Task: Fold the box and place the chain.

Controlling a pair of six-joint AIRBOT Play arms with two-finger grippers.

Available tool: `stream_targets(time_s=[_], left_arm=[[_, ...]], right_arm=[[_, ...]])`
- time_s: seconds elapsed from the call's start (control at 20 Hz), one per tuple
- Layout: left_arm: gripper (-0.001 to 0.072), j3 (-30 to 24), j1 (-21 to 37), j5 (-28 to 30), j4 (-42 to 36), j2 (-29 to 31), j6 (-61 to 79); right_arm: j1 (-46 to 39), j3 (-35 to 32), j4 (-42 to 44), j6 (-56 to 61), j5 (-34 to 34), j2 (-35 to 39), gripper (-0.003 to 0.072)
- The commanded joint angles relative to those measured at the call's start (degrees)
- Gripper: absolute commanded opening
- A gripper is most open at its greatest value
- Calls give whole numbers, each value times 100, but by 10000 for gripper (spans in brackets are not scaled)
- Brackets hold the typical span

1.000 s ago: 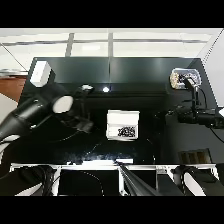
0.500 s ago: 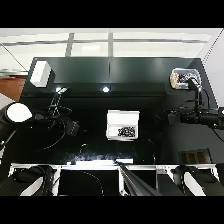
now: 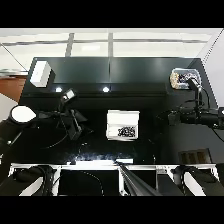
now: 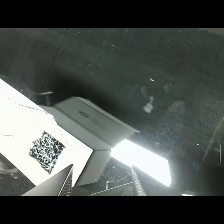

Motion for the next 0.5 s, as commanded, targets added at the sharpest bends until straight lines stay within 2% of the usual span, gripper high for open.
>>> stream_targets(time_s=[0.0, 0.15, 0.45], left_arm=[[711, -15, -240, 179, -44, -455, 1561], [712, -15, -328, 470, -96, -850, 1961], [712, -13, -481, 470, -203, -1394, 3762]], right_arm=[[0, 4, 0, 0, -7, 4, 441], [0, 4, 0, 2, -2, 4, 441], [0, 4, 0, 2, -7, 4, 440]])
